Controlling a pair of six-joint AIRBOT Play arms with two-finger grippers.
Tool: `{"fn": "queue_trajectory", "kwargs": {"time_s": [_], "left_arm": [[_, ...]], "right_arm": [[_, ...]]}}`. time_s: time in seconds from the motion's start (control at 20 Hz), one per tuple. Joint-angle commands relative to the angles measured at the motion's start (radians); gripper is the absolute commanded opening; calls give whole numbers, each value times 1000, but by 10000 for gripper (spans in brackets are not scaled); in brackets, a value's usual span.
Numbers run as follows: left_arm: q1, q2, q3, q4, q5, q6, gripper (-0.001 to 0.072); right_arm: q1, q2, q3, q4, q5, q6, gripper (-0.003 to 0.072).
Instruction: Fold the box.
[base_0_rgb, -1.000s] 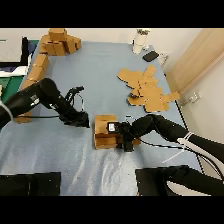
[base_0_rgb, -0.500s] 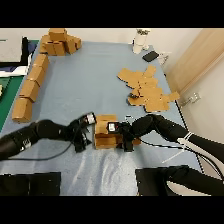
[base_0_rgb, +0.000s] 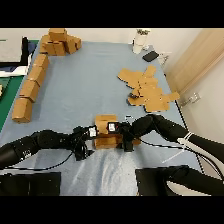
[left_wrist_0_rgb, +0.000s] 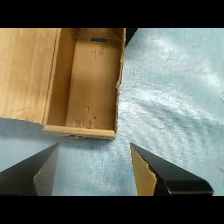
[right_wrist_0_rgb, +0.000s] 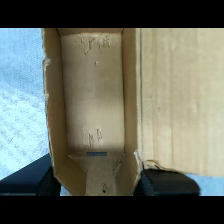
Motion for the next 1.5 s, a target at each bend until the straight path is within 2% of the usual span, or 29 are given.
{"fn": "queue_trajectory", "kwargs": {"time_s": [0.0,0.1,0.3,0.5,0.75,0.9,1.25,1.45], "left_arm": [[21,0,-3,-11,18,-8,696],[20,-8,-1,-21,14,-2,696],[21,-65,10,-156,-7,100,696],[44,-121,47,-160,-35,105,696],[113,-132,48,-126,-52,106,695],[112,-146,63,-130,-97,184,696],[117,-184,92,-138,-109,259,696],[105,-204,108,-209,-126,323,696]], "right_arm": [[1,-1,0,0,0,0,496],[1,-1,0,0,0,0,496],[1,-1,0,0,0,0,497],[1,0,0,0,0,0,496],[1,-1,0,0,0,0,496],[1,-1,0,0,0,0,496],[1,-1,0,0,0,0,496],[1,0,0,0,0,0,496]]}}
